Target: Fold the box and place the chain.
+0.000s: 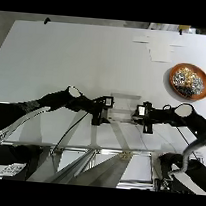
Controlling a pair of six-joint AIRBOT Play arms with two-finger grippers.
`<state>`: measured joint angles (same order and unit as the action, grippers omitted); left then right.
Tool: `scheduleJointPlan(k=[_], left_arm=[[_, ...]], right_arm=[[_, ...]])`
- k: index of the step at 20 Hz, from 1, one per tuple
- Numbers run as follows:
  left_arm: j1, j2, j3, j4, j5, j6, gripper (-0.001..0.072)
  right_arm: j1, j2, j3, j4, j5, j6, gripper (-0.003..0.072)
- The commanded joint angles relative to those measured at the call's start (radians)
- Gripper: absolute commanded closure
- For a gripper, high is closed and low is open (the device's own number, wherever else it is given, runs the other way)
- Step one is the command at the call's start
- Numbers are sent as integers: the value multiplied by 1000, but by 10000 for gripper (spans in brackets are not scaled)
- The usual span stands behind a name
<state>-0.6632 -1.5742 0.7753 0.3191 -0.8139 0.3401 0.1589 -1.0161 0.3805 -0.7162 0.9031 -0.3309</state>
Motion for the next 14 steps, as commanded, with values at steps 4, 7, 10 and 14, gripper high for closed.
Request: scheduleJointPlan(k=[4, 7, 10, 14], left_arm=[[1, 0, 0, -1, 1, -1, 501], [1, 0, 0, -1, 1, -1, 501], [1, 0, 0, -1, 1, -1, 501], [1, 0, 0, -1, 1, -1, 501]], right_arm=[[15, -23, -6, 40, -10, -6, 267], [15, -6, -6, 1, -13, 89, 277], [15, 106, -6, -105, -32, 291, 639], [15, 304, 1, -220, -32, 555, 671]])
